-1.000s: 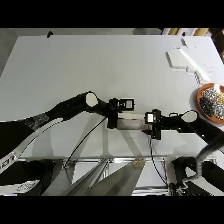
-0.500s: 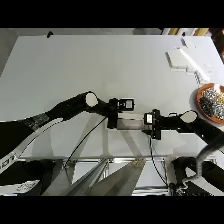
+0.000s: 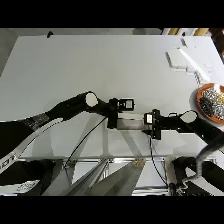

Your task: Fold the box and place the chain.

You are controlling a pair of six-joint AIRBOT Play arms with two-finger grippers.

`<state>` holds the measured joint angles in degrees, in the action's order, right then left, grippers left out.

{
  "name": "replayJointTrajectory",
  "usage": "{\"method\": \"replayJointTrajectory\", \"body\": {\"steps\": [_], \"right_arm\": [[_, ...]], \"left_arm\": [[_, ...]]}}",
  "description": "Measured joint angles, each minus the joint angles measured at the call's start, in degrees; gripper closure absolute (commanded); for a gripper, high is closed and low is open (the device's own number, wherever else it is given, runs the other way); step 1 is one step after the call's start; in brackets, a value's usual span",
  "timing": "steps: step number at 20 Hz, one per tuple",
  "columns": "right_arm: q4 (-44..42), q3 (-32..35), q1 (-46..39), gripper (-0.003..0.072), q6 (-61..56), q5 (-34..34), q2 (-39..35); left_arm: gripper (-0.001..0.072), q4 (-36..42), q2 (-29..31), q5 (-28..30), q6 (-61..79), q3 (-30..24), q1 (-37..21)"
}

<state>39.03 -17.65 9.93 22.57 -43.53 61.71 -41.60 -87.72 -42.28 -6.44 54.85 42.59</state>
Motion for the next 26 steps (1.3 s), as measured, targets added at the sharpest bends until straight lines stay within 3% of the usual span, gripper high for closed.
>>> {"method": "replayJointTrajectory", "body": {"steps": [6,7,9,10,11,14,18,19,21,23,26], "right_arm": [[0.0,0.0,0.0,0.0367,0.0,0.0,0.0],[0.0,0.0,0.0,0.0367,0.0,0.0,0.0],[0.0,0.0,0.0,0.0367,0.1,0.0,0.0],[0.0,0.0,0.0,0.0367,0.1,0.1,0.0],[0.0,0.0,0.0,0.0367,0.1,0.1,0.0],[0.0,0.0,0.0,0.0367,0.1,0.1,0.0],[0.0,0.0,0.0,0.0367,0.1,0.1,0.0],[0.0,0.0,0.0,0.0367,0.1,0.1,0.0],[0.0,0.0,0.0,0.0367,0.0,0.1,0.0],[0.0,0.0,0.0,0.0367,0.0,0.1,0.0],[0.0,0.0,0.0,0.0367,0.0,0.0,0.0]], "left_arm": [[0.0697,0.0,0.0,0.0,0.0,0.0,0.0],[0.0622,0.0,0.0,0.0,0.0,0.0,0.0],[0.0316,-0.2,0.1,0.2,-0.2,0.0,0.0],[0.0218,-0.3,0.3,0.1,-0.2,0.0,-0.1],[0.0196,-0.3,0.7,0.0,-0.1,0.0,-0.2],[0.0201,-2.1,2.8,-1.2,-0.6,0.0,-0.5],[0.0228,-11.3,7.3,-6.0,-8.3,0.0,-1.0],[0.027,-14.3,8.7,-7.3,-11.6,0.0,-1.1],[0.053,-18.7,11.3,-10.4,-17.4,0.0,-1.0],[0.0708,-20.9,13.7,-13.6,-21.6,0.0,-0.1],[0.0708,-21.5,15.1,-16.0,-24.7,0.0,3.6]]}}
